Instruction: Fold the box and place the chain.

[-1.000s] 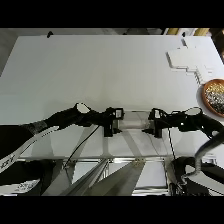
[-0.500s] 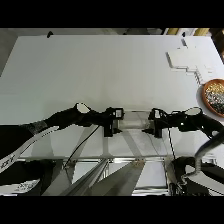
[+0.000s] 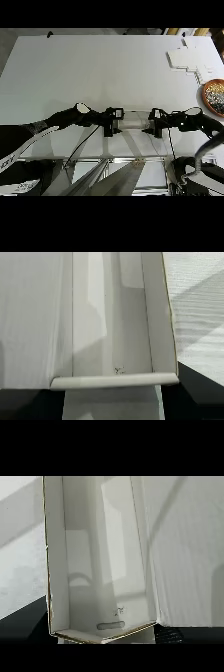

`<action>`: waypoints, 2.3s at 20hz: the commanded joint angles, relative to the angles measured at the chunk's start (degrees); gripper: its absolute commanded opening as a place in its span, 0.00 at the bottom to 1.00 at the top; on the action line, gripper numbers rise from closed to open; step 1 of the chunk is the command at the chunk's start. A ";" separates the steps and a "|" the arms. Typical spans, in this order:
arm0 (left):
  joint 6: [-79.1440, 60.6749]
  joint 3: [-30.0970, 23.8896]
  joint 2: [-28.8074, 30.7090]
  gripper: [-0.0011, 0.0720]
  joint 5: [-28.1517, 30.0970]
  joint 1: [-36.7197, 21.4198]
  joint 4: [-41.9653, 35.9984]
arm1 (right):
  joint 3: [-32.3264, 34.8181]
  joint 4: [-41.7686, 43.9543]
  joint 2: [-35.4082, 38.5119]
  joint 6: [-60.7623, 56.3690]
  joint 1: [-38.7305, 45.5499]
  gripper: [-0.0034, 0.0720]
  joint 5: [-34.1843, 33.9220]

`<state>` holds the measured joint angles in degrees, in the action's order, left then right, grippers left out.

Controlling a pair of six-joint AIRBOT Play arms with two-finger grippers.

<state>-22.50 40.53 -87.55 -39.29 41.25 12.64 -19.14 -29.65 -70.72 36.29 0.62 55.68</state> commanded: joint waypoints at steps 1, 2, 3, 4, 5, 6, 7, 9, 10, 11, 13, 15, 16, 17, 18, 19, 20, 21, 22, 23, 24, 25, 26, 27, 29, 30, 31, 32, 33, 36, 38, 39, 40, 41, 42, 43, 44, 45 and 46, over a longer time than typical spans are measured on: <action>0.00 0.00 -0.02 0.30 0.02 0.04 0.00 | 0.04 -0.07 0.13 -0.04 -0.02 0.96 0.20; 0.00 0.00 -0.02 0.30 0.02 0.04 0.00 | 0.04 -0.11 0.42 -0.35 -0.02 0.97 0.20; 0.00 0.00 -0.02 0.30 0.02 0.04 0.00 | 0.04 -0.20 1.05 -0.90 -0.02 0.97 0.24; 0.00 0.00 -0.02 0.30 0.02 0.04 0.00 | 0.04 -0.42 1.88 -1.62 -0.02 0.97 0.26; 0.00 0.00 -0.02 0.30 0.02 0.04 0.00 | 0.04 -1.46 3.21 -2.21 -0.02 0.97 0.26; 0.00 0.00 -0.02 0.30 0.02 0.04 0.00 | 0.04 -3.30 4.74 -3.52 -0.02 0.97 0.24; 0.00 0.00 -0.02 0.30 0.00 0.04 0.00 | 0.04 -6.03 6.38 -5.51 -0.02 0.97 0.24; 0.00 0.00 -0.02 0.30 0.00 0.04 0.00 | 0.04 -11.67 10.34 -10.51 -0.02 0.97 0.22; 0.00 0.00 -0.02 0.30 0.00 0.04 0.00 | 0.04 -14.01 12.81 -12.41 -0.02 0.97 0.15; 0.00 0.00 -0.02 0.30 0.00 0.04 0.00 | 0.04 -15.54 15.37 -13.94 -0.02 0.96 0.13; 0.00 0.00 -0.02 0.30 0.00 0.04 0.00 | 0.04 -18.56 20.02 -20.20 -0.02 0.96 0.24; 0.00 0.00 -0.02 0.30 0.00 0.04 0.00 | 0.04 -22.14 23.41 -26.36 -0.02 0.96 0.26; 0.00 0.02 -0.02 0.30 0.00 0.04 0.00 | 0.04 -24.13 24.70 -29.22 -0.02 0.96 0.50; 0.00 0.00 -0.02 0.30 0.00 0.04 0.00 | 0.04 -26.08 25.99 -32.24 -0.02 0.94 0.76; 0.00 0.00 -0.02 0.30 0.00 0.04 0.00 | 0.04 -26.82 27.34 -34.40 -0.02 0.88 0.85; 0.00 0.00 -0.02 0.30 0.00 0.04 0.00 | 0.04 -26.45 28.61 -35.08 -0.02 0.88 1.20; 0.00 0.00 -0.02 0.30 0.02 0.04 0.00 | 0.04 -25.11 30.08 -35.08 -0.02 0.88 2.16; 0.00 0.00 -0.02 0.30 0.02 0.04 0.00 | 0.04 -23.69 31.39 -35.08 -0.02 0.82 2.89; 0.00 0.00 -0.02 0.30 0.02 0.04 0.00 | 0.04 -22.29 32.76 -35.04 -0.02 0.75 3.58; 0.00 0.02 -0.02 0.30 0.00 0.04 0.00 | 0.04 -21.07 33.88 -34.97 -0.04 0.70 3.96; 0.00 0.02 -0.02 0.30 0.00 0.04 0.00 | 0.04 -19.56 34.88 -34.49 -0.15 0.60 4.55; 0.00 0.00 -0.02 0.30 0.00 0.04 0.00 | 0.04 -18.01 35.47 -33.29 -0.74 0.48 5.27; 0.00 0.00 -0.02 0.30 0.00 0.04 0.00 | 0.04 -15.67 35.78 -32.52 -1.95 0.32 6.45; 0.00 0.00 -0.02 0.30 0.00 0.04 0.00 | 0.04 -12.76 35.71 -31.39 -3.54 0.15 7.91; 0.00 0.00 -0.02 0.30 0.00 0.04 0.00 | 0.04 -8.20 35.69 -31.06 -6.69 0.07 8.07; 0.00 0.00 -0.02 0.30 0.02 0.04 -0.02 | 0.04 -6.40 35.65 -31.01 -7.91 0.07 5.07; 0.00 0.00 -0.02 0.30 0.02 0.04 0.00 | 0.04 -4.35 35.30 -30.45 -8.63 0.07 1.16; 0.00 0.00 -0.02 0.30 0.00 0.04 0.00 | 0.07 -1.09 34.27 -29.53 -9.01 0.07 -3.39; 0.00 0.00 -0.02 0.30 0.02 0.04 0.00 | 0.07 2.73 32.65 -28.94 -9.01 0.07 -7.67; 0.00 0.00 -0.02 0.30 0.02 0.04 0.00 | 0.04 12.79 24.04 -28.72 -9.01 0.07 -20.70; 0.00 0.00 -0.02 0.30 0.00 0.04 0.00 | 0.04 13.35 17.29 -29.00 -9.01 0.07 -24.33; 0.00 0.00 -0.02 0.30 0.00 0.04 0.00 | 0.04 13.31 14.23 -29.05 -9.01 0.07 -24.04; 0.00 0.00 -0.02 0.30 0.00 0.04 0.00 | 0.04 12.90 11.91 -29.73 -9.01 0.07 -23.47; 0.00 0.00 -0.02 0.30 0.00 0.04 0.00 | 0.04 12.41 10.12 -31.91 -9.01 0.07 -23.52; 0.00 0.00 -0.02 0.30 0.00 0.04 0.00 | 0.04 11.28 9.14 -33.62 -9.01 0.07 -23.58; 0.00 0.00 -0.02 0.30 0.00 0.04 0.00 | 0.04 9.46 8.81 -35.26 -9.01 0.07 -23.54; 0.00 0.00 -0.02 0.30 0.00 0.04 0.00 | 0.04 7.89 9.09 -36.79 -9.01 0.07 -23.21; 0.00 0.00 -0.02 0.30 0.00 0.04 0.00 | 0.02 6.10 9.84 -38.14 -8.98 0.07 -22.34; 0.00 0.00 -0.02 0.30 0.02 0.04 0.00 | 0.02 4.74 10.86 -38.71 -9.01 0.07 -21.42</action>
<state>-22.41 40.53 -87.57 -39.22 41.34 12.58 -19.11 -20.99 -59.51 1.28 -8.32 33.67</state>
